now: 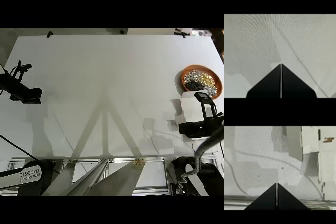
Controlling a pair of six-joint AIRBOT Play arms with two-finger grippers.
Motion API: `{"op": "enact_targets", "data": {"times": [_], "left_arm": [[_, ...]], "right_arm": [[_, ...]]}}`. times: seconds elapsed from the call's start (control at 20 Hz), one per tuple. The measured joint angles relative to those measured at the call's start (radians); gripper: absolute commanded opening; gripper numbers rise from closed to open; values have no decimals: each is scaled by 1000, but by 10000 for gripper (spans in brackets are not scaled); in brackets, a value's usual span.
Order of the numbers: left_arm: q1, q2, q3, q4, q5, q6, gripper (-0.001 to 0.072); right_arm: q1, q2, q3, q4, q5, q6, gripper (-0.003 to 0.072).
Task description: Fold the box and place the chain.
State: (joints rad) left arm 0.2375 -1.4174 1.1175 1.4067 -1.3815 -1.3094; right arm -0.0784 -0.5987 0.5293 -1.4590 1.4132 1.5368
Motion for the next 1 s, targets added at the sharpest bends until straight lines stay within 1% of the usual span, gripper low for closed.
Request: {"op": "enact_targets", "data": {"times": [0.25, 0.45, 0.65, 0.75, 0.9, 0.95, 1.0], "left_arm": [[0, 0, 0, 0, 0, 0, 12], [0, 0, 0, 0, 0, 0, 12], [0, 0, 0, 0, 0, 0, 12], [0, 0, 0, 0, 0, 0, 12], [0, 0, 0, 0, 0, 0, 12], [0, 0, 0, 0, 0, 0, 12], [0, 0, 0, 0, 0, 0, 12]], "right_arm": [[0, 0, 0, 0, -15, 0, 12], [0, 0, 0, -3, -77, 1, 12], [0, 0, 0, 35, -116, -1, 15], [-3, -8, 8, 25, -150, -3, 110], [-61, -81, 89, -82, -174, 5, 258], [-103, -130, 137, -121, -170, -16, 367], [-151, -184, 187, -152, -163, -39, 427]]}}
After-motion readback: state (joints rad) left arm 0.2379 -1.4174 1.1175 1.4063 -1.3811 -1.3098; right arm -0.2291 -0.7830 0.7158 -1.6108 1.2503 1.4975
